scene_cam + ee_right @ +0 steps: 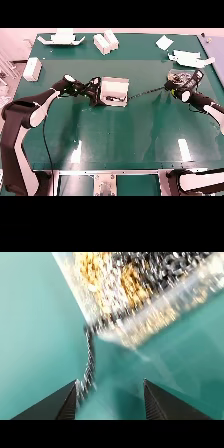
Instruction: Fold the box and place the chain.
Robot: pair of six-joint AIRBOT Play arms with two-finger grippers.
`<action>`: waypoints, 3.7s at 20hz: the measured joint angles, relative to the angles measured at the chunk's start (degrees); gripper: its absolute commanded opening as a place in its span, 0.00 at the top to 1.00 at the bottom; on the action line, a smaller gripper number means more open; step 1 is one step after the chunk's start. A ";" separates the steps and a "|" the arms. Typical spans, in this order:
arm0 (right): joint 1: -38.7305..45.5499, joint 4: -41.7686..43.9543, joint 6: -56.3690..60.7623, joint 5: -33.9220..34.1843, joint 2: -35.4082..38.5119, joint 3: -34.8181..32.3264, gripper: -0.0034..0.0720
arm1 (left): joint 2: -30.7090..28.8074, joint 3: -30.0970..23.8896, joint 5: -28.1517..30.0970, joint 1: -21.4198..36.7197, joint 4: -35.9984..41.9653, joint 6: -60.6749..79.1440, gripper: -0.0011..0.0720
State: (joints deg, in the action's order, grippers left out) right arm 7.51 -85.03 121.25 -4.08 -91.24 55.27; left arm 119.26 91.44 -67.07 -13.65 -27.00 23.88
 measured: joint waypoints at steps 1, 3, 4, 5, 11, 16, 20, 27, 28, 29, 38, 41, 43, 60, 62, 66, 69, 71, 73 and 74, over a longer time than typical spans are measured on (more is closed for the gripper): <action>-0.37 0.48 0.09 0.22 -1.09 1.27 0.42 | 0.00 0.00 0.00 0.00 0.00 0.00 0.44; -0.98 1.25 0.13 0.37 -3.08 3.61 0.42 | 0.00 0.00 -0.02 0.00 0.02 0.00 0.44; -1.27 1.81 0.15 0.50 -4.09 4.72 0.50 | 0.00 0.00 -0.02 0.00 0.00 0.00 0.44; -1.57 2.27 0.15 0.46 -4.98 5.57 0.64 | 0.00 0.00 -0.02 0.00 0.00 0.00 0.44; -1.99 3.72 0.35 0.02 -7.61 8.13 0.93 | -0.04 0.00 -0.02 0.00 0.00 0.00 0.44; -4.11 3.89 -0.87 -0.37 -1.75 8.87 0.94 | -0.11 0.00 -0.02 -0.02 -0.02 0.00 0.44; -9.77 3.87 -8.33 -0.35 11.34 11.32 0.94 | -0.11 0.00 -0.02 0.00 0.00 0.00 0.44; -21.33 3.43 -23.52 -0.24 27.80 22.93 0.94 | -0.11 -0.02 -0.02 0.00 0.00 -0.02 0.44; -22.82 3.32 -25.14 -0.24 28.30 25.05 0.94 | -0.11 0.00 -0.02 0.00 0.02 -0.02 0.44; -24.46 3.19 -26.77 -0.20 28.55 27.30 0.94 | -0.11 -0.02 -0.02 0.00 0.00 -0.02 0.44; -37.18 2.97 -33.83 -1.11 23.34 36.98 0.94 | -0.11 -0.02 -0.02 0.00 0.02 -0.02 0.44; -38.62 3.02 -32.85 -1.77 21.31 36.48 0.94 | -0.11 -0.02 -0.02 0.00 0.00 0.00 0.44; -39.36 3.02 -32.20 -1.62 20.57 36.26 0.94 | -0.11 -0.02 -0.02 0.00 0.02 0.00 0.44; -37.44 -5.07 -32.13 -5.90 19.78 41.40 0.94 | -0.11 0.00 -0.02 0.00 0.00 -0.02 0.44; -37.16 -5.51 -33.24 -5.35 19.78 43.60 0.94 | -0.11 0.00 -0.02 0.00 0.00 -0.02 0.44; -36.94 -5.92 -34.45 -1.68 19.78 47.36 0.94 | -0.11 0.00 0.00 0.00 0.00 -0.02 0.44; -37.18 -6.03 -34.75 0.98 19.76 49.55 0.94 | -0.11 0.00 -0.02 0.00 0.00 -0.02 0.44; -37.81 -6.05 -34.88 2.49 19.76 50.88 0.94 | -0.11 -0.02 0.00 0.00 0.00 -0.02 0.44; -38.60 -6.08 -34.99 3.08 19.67 51.65 0.94 | -0.11 -0.02 0.00 0.00 0.00 -0.02 0.44; -39.21 -6.08 -35.04 3.06 19.54 51.87 0.94 | -0.11 -0.02 -0.02 0.00 0.00 -0.02 0.44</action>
State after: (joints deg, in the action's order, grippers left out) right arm -31.70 -91.11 86.21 -1.02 -71.70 107.13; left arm 119.15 91.42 -67.09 -13.65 -27.00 23.86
